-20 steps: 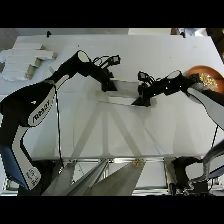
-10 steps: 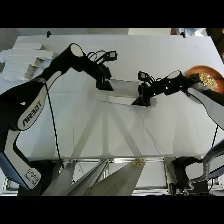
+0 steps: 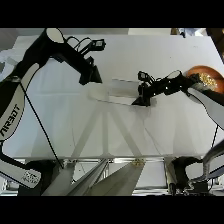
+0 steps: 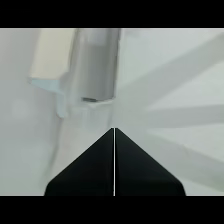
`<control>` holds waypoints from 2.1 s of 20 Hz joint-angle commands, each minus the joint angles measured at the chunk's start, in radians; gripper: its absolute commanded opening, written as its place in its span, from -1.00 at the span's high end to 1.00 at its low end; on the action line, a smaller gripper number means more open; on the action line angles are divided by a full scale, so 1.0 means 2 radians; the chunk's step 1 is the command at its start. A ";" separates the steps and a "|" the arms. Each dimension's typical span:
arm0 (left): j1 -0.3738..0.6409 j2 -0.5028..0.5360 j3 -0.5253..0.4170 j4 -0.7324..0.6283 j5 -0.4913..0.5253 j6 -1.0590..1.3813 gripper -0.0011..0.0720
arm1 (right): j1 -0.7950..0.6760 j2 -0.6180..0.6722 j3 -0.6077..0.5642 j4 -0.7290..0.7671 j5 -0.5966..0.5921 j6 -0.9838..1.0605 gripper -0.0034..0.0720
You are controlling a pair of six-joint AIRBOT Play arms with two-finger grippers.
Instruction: Fold the box and place the chain.
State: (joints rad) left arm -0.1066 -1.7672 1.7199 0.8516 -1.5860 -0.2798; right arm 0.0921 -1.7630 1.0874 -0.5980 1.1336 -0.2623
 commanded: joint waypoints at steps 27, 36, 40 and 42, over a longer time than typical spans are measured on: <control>-0.093 -0.125 0.000 -0.010 0.359 -0.203 0.95 | 0.000 0.000 0.001 0.000 0.000 0.000 0.61; -0.025 -0.052 0.000 -0.103 0.233 -0.198 0.94 | 0.000 0.000 0.001 0.000 0.000 0.000 0.61; 0.029 -0.027 0.000 -0.058 0.102 -0.074 0.65 | 0.000 0.000 0.001 0.000 0.000 0.000 0.61; 0.045 -0.029 -0.006 -0.035 0.064 -0.005 -0.26 | 0.000 0.000 0.001 0.000 0.000 0.000 0.61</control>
State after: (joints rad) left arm -0.0746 -1.8420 1.7172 0.7238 -1.2869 -0.4934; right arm 0.0917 -1.7630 1.0874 -0.5991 1.1355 -0.2630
